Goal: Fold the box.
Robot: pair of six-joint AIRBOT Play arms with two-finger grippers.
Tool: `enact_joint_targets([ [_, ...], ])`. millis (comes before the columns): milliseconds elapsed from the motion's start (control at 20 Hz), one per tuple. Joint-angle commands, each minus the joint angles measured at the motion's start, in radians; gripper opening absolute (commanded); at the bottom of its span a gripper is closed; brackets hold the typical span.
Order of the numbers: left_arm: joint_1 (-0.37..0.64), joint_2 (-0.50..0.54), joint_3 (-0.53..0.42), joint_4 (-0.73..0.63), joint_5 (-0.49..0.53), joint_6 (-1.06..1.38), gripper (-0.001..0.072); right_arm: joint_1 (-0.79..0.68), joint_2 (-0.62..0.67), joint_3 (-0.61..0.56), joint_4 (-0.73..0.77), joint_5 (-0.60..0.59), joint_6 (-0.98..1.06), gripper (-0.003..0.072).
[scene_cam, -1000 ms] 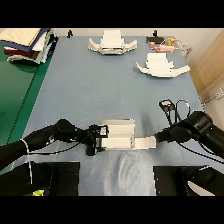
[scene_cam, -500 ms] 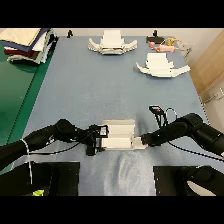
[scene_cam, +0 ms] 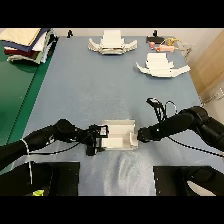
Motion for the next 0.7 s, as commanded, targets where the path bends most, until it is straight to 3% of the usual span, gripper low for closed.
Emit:
enact_joint_targets([
  [0,0.0,0.0,0.0,0.0,0.0,0.0,0.0195,0.0,0.0,0.007,0.06,0.006,-0.032,0.0557],
  [300,0.0,0.0,0.0,0.0,0.0,0.0,0.0195,0.086,-0.114,0.008,0.076,0.098,-0.042,0.0542],
  [350,0.0,0.0,0.0,0.0,0.0,0.0,0.0196,0.108,-0.145,0.018,0.058,0.101,-0.018,0.0504],
  [550,0.0,0.0,0.0,0.0,0.0,0.0,0.0195,0.225,-0.237,0.127,-0.124,0.074,0.233,0.0502],
  [650,0.0,0.0,0.0,0.0,0.0,0.0,0.0195,0.293,-0.272,0.186,-0.279,-0.008,0.429,0.05],
])
